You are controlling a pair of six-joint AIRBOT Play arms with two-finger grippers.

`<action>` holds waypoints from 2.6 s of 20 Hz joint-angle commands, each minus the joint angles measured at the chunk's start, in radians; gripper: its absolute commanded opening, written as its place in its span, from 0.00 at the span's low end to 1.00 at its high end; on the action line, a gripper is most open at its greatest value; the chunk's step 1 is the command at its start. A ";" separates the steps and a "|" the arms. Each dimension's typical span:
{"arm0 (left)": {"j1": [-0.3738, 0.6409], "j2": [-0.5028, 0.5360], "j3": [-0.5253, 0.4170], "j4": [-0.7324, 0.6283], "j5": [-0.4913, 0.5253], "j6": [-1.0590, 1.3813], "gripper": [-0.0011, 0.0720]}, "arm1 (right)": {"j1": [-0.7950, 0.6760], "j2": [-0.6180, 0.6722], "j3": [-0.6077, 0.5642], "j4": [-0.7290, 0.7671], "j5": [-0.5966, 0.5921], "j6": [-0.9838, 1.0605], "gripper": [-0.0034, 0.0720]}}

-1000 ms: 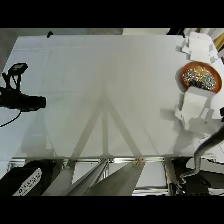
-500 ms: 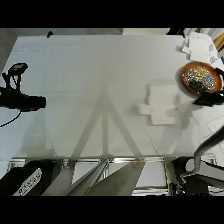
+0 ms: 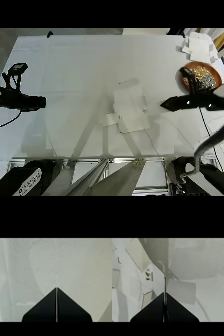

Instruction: Fold the box and place the chain.

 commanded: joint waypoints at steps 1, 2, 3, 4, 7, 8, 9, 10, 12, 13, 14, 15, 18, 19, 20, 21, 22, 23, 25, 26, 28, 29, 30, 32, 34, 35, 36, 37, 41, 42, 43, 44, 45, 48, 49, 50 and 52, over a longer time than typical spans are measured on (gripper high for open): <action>0.000 0.001 0.000 0.000 0.000 0.000 0.03 | 0.073 0.174 -0.157 0.058 -0.127 0.014 0.06; 0.000 0.001 0.000 0.000 0.002 0.000 0.03 | 0.093 0.209 -0.187 0.058 -0.150 0.039 0.06; 0.000 0.001 0.000 -0.004 0.011 0.000 0.03 | 0.112 0.228 -0.206 0.056 -0.164 0.053 0.06; 0.000 0.001 0.000 -0.021 0.033 0.001 0.03 | 0.133 0.233 -0.220 0.056 -0.176 0.056 0.06; 0.000 0.001 0.000 -0.078 0.116 0.010 0.03 | 0.193 0.232 -0.233 0.056 -0.209 0.070 0.06; 0.000 0.001 0.000 -0.100 0.141 0.011 0.03 | 0.211 0.232 -0.233 0.056 -0.220 0.087 0.06; 0.000 0.001 0.000 -0.114 0.168 0.011 0.03 | 0.227 0.232 -0.233 0.056 -0.229 0.087 0.06; 0.000 0.001 0.000 -0.132 0.207 0.011 0.03 | 0.241 0.232 -0.233 0.056 -0.234 0.087 0.06; 0.000 0.001 0.000 -0.178 0.304 0.011 0.03 | 0.259 0.232 -0.233 0.055 -0.242 0.087 0.06; 0.000 0.001 0.000 -0.206 0.348 0.010 0.03 | 0.262 0.232 -0.233 0.055 -0.246 0.087 0.06; 0.000 0.001 0.000 -0.235 0.386 0.010 0.03 | 0.263 0.232 -0.233 0.053 -0.248 0.088 0.06; 0.000 0.000 0.000 -0.259 0.421 0.007 0.03 | 0.263 0.232 -0.233 0.051 -0.250 0.093 0.06; 0.000 -0.006 0.000 -0.322 0.475 0.008 0.03 | 0.263 0.232 -0.233 0.049 -0.256 0.105 0.06; 0.000 -0.019 0.000 -0.361 0.472 0.022 0.04 | 0.263 0.232 -0.233 0.050 -0.255 0.105 0.06; -0.005 -0.042 0.000 -0.402 0.453 0.070 0.15 | 0.263 0.232 -0.233 0.050 -0.255 0.106 0.06; -0.017 -0.080 0.000 -0.451 0.406 0.147 0.35 | 0.263 0.232 -0.233 0.050 -0.255 0.113 0.06; -0.035 -0.126 0.000 -0.523 0.352 0.259 0.52 | 0.263 0.232 -0.233 0.050 -0.255 0.113 0.06; -0.058 -0.184 0.000 -0.639 0.296 0.415 0.59 | 0.263 0.232 -0.233 0.050 -0.255 0.112 0.06; -0.106 -0.299 0.000 -0.922 0.196 0.742 0.61 | 0.263 0.232 -0.233 0.050 -0.254 0.112 0.06; -0.134 -0.351 0.000 -1.037 0.157 0.874 0.61 | 0.263 0.232 -0.233 0.050 -0.253 0.112 0.06; -0.200 -0.441 0.000 -1.134 0.148 1.068 0.61 | 0.263 0.232 -0.233 0.050 -0.252 0.112 0.06; -0.233 -0.479 0.000 -1.133 0.168 1.119 0.67 | 0.263 0.232 -0.233 0.050 -0.252 0.112 0.06; -0.257 -0.511 0.000 -1.135 0.185 1.141 0.82 | 0.263 0.232 -0.233 0.050 -0.252 0.112 0.06; -0.286 -0.564 0.000 -1.137 0.217 1.155 0.97 | 0.263 0.232 -0.233 0.050 -0.252 0.111 0.06; -0.288 -0.599 0.000 -1.137 0.218 1.186 0.97 | 0.263 0.232 -0.233 0.049 -0.252 0.111 0.06; -0.288 -0.611 0.000 -1.135 0.217 1.202 0.97 | 0.263 0.232 -0.233 0.049 -0.252 0.111 0.06; -0.289 -0.618 0.000 -1.133 0.215 1.211 0.97 | 0.263 0.232 -0.233 0.049 -0.251 0.111 0.06; -0.291 -0.624 0.000 -1.134 0.206 1.227 0.97 | 0.263 0.232 -0.233 0.050 -0.251 0.112 0.06; -0.314 -0.647 0.000 -1.151 0.160 1.297 0.96 | 0.263 0.232 -0.233 0.050 -0.250 0.112 0.06; -0.325 -0.654 0.000 -1.171 0.142 1.318 0.93 | 0.263 0.232 -0.233 0.050 -0.251 0.112 0.06; -0.335 -0.661 0.000 -1.194 0.121 1.347 0.87 | 0.263 0.232 -0.233 0.050 -0.251 0.112 0.06; -0.346 -0.667 0.000 -1.213 0.111 1.372 0.87 | 0.263 0.232 -0.233 0.050 -0.250 0.112 0.06; -0.356 -0.669 0.000 -1.225 0.115 1.382 0.80 | 0.263 0.232 -0.233 0.050 -0.250 0.112 0.06; -0.359 -0.669 0.000 -1.230 0.148 1.376 0.34 | 0.263 0.232 -0.233 0.050 -0.245 0.112 0.06; -0.358 -0.669 0.000 -1.230 0.158 1.377 0.18 | 0.263 0.232 -0.233 0.050 -0.243 0.112 0.06; -0.358 -0.668 0.000 -1.230 0.172 1.377 0.02 | 0.263 0.232 -0.233 0.050 -0.238 0.112 0.06; -0.358 -0.667 0.000 -1.230 0.174 1.378 0.02 | 0.263 0.232 -0.233 0.050 -0.218 0.112 0.06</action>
